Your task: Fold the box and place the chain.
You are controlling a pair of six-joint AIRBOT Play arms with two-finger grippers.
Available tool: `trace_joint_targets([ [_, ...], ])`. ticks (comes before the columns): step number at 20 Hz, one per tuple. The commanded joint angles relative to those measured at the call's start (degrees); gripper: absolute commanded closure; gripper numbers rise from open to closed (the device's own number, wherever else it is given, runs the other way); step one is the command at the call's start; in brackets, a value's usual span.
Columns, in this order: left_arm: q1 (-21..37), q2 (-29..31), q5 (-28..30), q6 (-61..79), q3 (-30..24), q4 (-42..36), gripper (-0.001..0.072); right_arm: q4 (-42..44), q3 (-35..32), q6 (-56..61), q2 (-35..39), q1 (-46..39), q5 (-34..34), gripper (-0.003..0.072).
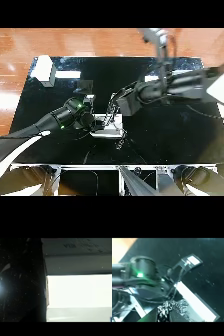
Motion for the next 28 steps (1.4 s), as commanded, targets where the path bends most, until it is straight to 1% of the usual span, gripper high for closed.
trace_joint_targets([
  [1,0.0,0.0,0.04,0.02,0.04,0.04,0.069,-2.84,-1.55,-0.35,-3.76,0.92,-0.94,0.0651],
  [7,0.0,0.0,-0.02,0.02,0.02,0.11,0.069,-2.82,-9.22,-0.31,-4.24,0.92,-1.46,0.0651],
  [11,0.0,0.0,-0.04,0.02,0.02,0.2,0.069,-2.45,-12.63,-0.33,-4.33,0.94,-2.95,0.0651],
  [16,0.0,0.0,0.0,0.02,0.02,0.13,0.0689,-2.32,-13.31,-0.35,-6.03,1.53,-2.4,0.0651],
  [19,0.0,0.0,0.02,0.02,0.02,0.13,0.069,-2.32,-13.33,-0.31,-8.68,2.23,-1.16,0.0652],
  [22,0.0,0.0,0.0,0.02,0.02,0.13,0.069,-1.97,-13.31,-0.35,-10.43,2.21,-2.71,0.0651],
  [24,0.0,0.0,0.02,0.02,0.02,0.13,0.069,-1.97,-13.31,-0.33,-10.58,2.21,-3.56,0.0652],
  [28,0.0,0.0,0.02,0.04,0.02,0.13,0.069,-1.97,-13.14,-0.7,-9.94,2.21,-1.99,0.0652],
])
